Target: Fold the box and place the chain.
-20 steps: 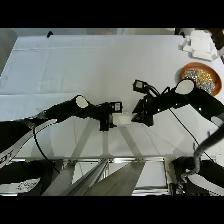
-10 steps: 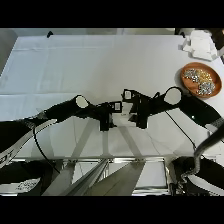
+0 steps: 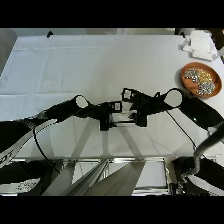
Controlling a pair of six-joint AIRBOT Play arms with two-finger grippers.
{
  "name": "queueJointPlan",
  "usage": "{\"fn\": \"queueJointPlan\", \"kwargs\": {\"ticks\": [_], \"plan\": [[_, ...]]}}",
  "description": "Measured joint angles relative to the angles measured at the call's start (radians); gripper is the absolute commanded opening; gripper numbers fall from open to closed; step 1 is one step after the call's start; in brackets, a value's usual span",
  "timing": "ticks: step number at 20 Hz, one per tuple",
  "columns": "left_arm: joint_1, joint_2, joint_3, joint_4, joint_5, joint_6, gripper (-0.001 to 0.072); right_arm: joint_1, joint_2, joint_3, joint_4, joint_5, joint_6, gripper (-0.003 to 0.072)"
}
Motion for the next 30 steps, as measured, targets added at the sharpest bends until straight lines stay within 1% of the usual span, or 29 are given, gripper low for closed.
{"fn": "queueJointPlan", "kwargs": {"ticks": [3,4,5,9,17,20,22,30], "plan": [[0.000,0.000,0.000,0.000,0.000,0.000,0.0434,0.000,0.003,-0.003,0.003,0.002,0.009,0.0321],[0.000,0.000,0.000,0.000,-0.001,0.001,0.0434,0.000,0.003,-0.009,0.005,0.002,0.014,0.0294],[0.000,0.000,0.000,0.000,-0.001,0.001,0.0434,0.000,0.003,-0.017,0.007,0.005,0.020,0.0283],[0.000,0.000,0.000,0.001,-0.001,0.002,0.0434,0.000,0.003,-0.045,0.010,0.007,0.024,0.0282],[0.000,0.000,0.000,0.001,-0.002,0.004,0.0434,0.000,0.003,-0.063,0.043,0.021,0.028,0.0276],[0.000,0.000,0.000,0.001,-0.002,0.003,0.0434,0.000,0.004,-0.073,0.048,0.022,0.028,0.0295],[0.000,0.000,0.000,0.001,-0.002,0.002,0.0434,0.000,0.005,-0.076,0.051,0.021,0.028,0.0351],[0.000,0.000,0.000,0.001,-0.002,0.001,0.0434,0.000,0.005,-0.079,0.058,0.016,0.027,0.0353]]}}
